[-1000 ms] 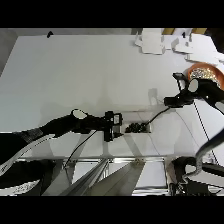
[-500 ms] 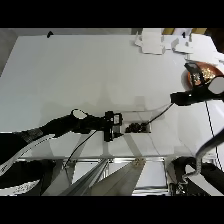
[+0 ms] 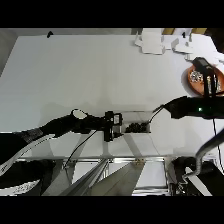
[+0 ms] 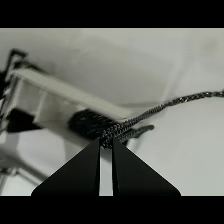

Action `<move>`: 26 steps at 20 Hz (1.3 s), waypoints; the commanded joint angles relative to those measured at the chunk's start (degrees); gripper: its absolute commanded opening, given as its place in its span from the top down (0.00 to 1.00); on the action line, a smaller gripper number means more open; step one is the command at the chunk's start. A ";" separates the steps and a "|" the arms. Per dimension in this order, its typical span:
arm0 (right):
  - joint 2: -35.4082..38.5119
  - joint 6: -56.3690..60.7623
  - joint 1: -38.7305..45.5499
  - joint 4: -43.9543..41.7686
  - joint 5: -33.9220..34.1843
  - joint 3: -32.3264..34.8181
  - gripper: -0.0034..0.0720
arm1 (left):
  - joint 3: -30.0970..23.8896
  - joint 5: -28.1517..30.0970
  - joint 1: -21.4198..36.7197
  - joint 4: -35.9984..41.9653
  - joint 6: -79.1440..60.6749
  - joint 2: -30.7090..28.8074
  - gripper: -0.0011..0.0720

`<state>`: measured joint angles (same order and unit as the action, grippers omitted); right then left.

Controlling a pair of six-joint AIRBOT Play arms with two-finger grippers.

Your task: Fold the box and place the chain.

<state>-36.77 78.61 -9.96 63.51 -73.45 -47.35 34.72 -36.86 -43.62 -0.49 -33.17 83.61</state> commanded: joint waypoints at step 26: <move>2.58 2.97 -29.73 4.59 24.85 -5.05 0.93 | 0.00 0.00 -0.04 0.00 -0.02 0.02 0.70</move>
<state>-34.22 80.64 -39.57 64.69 -47.86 -50.85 34.72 -36.84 -43.62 -0.51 -33.19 83.61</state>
